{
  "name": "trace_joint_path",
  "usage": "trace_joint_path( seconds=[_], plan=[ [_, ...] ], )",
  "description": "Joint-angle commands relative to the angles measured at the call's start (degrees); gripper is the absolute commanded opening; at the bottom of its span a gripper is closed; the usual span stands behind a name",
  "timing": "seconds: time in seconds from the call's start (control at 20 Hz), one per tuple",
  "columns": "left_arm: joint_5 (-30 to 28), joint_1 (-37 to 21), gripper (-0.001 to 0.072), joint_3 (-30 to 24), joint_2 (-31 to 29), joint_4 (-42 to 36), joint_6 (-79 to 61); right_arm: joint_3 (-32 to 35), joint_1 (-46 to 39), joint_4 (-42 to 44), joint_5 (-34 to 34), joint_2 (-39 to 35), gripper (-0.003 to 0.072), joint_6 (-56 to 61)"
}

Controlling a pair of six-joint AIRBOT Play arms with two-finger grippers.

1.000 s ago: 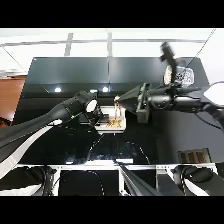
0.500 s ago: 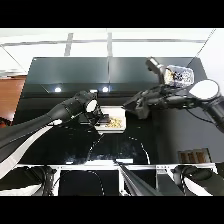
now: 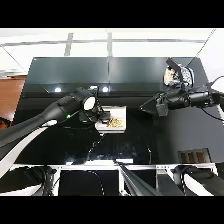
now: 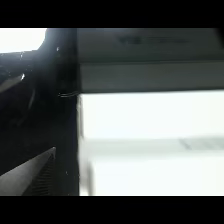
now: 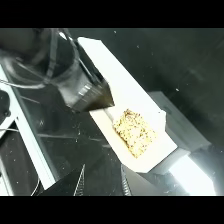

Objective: Fold the box and place the chain.

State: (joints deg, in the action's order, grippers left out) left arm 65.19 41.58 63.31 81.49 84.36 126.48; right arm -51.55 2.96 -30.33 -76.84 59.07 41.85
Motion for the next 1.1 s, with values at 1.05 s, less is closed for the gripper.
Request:
trace_joint_path(
  seconds=[1.05],
  plan=[
    [-19.78,-23.65,0.0710,-30.64,-15.87,-41.88,-135.71,0.02,-0.74,-0.39,2.99,-0.04,0.0277,1.66]
  ],
)
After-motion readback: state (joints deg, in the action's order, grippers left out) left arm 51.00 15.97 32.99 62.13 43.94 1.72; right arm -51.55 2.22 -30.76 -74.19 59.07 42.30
